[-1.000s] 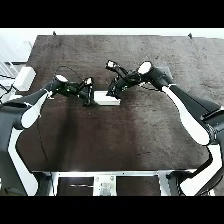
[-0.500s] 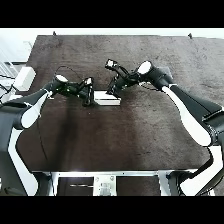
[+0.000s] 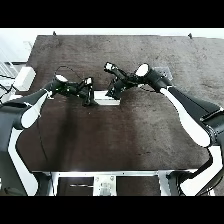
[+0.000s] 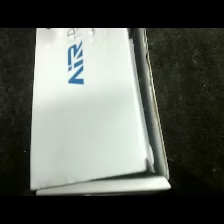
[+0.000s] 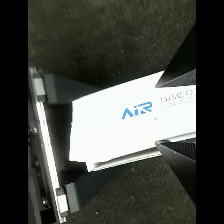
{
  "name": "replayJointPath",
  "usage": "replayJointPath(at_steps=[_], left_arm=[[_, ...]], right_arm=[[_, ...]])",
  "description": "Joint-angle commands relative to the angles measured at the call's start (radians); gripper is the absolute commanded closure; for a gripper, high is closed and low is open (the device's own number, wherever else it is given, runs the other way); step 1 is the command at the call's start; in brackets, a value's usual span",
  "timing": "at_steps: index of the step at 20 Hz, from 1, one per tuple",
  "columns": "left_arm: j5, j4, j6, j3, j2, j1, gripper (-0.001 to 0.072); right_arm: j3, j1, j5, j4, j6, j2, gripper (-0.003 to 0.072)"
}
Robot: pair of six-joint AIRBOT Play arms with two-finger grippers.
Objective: Fold the box and place the chain.
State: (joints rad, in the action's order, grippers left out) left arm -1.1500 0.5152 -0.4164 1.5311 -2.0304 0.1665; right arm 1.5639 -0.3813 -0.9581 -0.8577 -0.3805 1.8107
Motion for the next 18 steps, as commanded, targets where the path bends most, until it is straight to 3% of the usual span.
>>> replayJointPath(at_steps=[1,6,12,15,16,17,18], left_arm=[[-0.002,0.000,-0.001,0.000,0.000,0.001,0.0121],[-0.002,0.000,-0.001,0.000,0.000,0.001,0.0121],[-0.002,0.000,-0.002,0.000,0.000,0.001,0.0121],[-0.002,0.000,-0.002,0.000,0.000,0.001,0.0121],[-0.002,0.000,-0.002,0.000,0.000,0.001,0.0121],[-0.002,0.000,-0.002,0.000,0.000,0.001,0.0121],[-0.002,0.000,-0.002,0.000,0.000,0.001,0.0121]], right_arm=[[-0.030,-0.004,0.012,0.001,-0.001,0.000,0.0295],[-0.047,-0.014,-0.026,0.012,-0.001,-0.002,0.0293],[-0.045,0.026,-0.116,0.166,0.125,-0.018,0.0141],[-0.045,0.043,-0.137,0.198,0.163,-0.025,0.0142],[-0.045,0.048,-0.140,0.223,0.177,-0.025,0.0168],[-0.046,0.055,-0.139,0.241,0.183,-0.024,0.0331],[-0.047,0.061,-0.135,0.241,0.179,-0.020,0.0546]])
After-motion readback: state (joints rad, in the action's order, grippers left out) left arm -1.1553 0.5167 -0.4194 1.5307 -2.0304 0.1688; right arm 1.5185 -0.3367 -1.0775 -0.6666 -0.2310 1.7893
